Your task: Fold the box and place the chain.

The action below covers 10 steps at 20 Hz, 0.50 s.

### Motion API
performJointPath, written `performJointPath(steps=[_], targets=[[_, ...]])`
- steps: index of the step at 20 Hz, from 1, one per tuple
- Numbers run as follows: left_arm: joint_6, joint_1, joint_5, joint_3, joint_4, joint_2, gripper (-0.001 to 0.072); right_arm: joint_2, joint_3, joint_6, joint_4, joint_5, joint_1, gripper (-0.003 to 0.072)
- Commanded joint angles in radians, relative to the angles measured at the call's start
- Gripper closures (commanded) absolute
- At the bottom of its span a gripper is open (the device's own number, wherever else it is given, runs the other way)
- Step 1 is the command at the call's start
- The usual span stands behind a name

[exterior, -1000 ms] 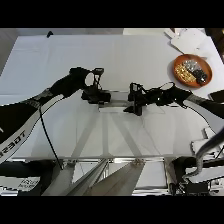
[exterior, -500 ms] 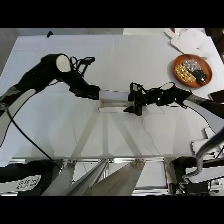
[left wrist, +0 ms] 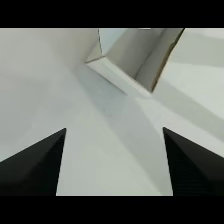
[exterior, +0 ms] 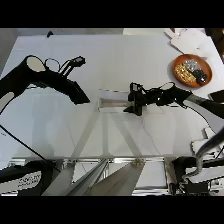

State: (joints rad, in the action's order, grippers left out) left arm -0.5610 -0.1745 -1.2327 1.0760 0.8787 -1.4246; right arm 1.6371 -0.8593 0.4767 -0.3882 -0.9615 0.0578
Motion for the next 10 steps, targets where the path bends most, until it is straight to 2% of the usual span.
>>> performJointPath(steps=[1, 3, 6, 10], targets=[[0.285, 0.032, 0.092, -0.040, -0.083, -0.070, 0.0012, 0.000, -0.001, 0.000, 0.000, 0.000, 0.000, 0.0276], [0.505, 0.033, 0.090, -0.040, -0.111, -0.123, 0.0012, 0.000, -0.001, 0.000, 0.000, 0.000, 0.000, 0.0275], [0.901, 0.052, 0.005, -0.040, -0.199, -0.214, 0.0012, 0.000, -0.001, 0.000, 0.000, 0.000, 0.000, 0.0275], [1.041, 0.050, 0.002, -0.040, -0.285, -0.278, 0.0011, 0.000, -0.001, 0.000, 0.000, 0.000, 0.000, 0.0275]])
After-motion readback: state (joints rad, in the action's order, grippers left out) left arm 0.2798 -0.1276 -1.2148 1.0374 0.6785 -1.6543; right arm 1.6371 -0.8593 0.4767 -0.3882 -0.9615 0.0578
